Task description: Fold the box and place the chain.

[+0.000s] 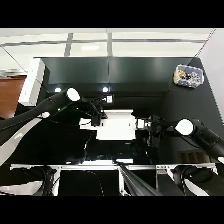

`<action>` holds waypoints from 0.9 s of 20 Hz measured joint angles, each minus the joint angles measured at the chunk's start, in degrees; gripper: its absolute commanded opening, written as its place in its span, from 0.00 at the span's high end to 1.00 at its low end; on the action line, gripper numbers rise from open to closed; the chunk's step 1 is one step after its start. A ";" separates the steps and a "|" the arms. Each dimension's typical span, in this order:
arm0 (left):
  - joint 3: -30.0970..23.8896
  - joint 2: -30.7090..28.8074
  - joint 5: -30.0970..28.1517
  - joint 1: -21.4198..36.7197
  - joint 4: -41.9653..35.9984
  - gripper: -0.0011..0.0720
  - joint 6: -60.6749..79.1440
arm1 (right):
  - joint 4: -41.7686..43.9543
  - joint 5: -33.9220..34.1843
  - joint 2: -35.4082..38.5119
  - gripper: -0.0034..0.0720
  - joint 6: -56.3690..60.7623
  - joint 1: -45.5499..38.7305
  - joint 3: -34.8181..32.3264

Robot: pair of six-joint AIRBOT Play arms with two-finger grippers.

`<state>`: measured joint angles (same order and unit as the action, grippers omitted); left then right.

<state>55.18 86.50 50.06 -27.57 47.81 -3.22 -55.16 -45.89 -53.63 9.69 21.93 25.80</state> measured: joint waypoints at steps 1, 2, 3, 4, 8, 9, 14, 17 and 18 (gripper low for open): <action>-0.02 0.04 -0.02 0.00 0.15 0.95 0.00 | 0.35 0.28 -0.66 0.02 -0.76 0.15 0.00; -0.02 0.11 -0.13 0.00 0.31 0.95 0.00 | 0.72 0.81 -1.22 0.02 -1.25 0.42 0.00; -0.02 0.13 -0.17 0.00 0.37 0.95 -0.04 | 1.03 1.44 -1.81 0.02 -1.77 0.76 0.00; -0.02 0.15 -0.22 0.00 0.44 0.95 -0.07 | 1.64 1.92 -2.27 0.02 -2.08 1.20 0.00; -0.04 0.20 -0.44 0.00 0.70 0.95 -0.15 | 4.39 4.70 -4.17 0.02 -3.37 3.56 -0.09; -0.02 0.20 -0.46 0.00 0.74 0.95 -0.15 | 5.44 5.49 -4.81 0.02 -3.52 3.93 -0.09; -0.04 0.20 -0.50 0.00 0.81 0.95 -0.15 | 8.28 7.50 -7.08 0.02 -4.98 5.66 -0.09; -0.04 0.20 -0.55 0.00 0.81 0.95 -0.15 | 8.96 8.39 -8.04 0.02 -5.49 6.34 -0.09; -0.04 0.20 -0.55 0.00 0.81 0.95 -0.15 | 9.31 8.68 -8.28 0.02 -5.66 6.49 -0.09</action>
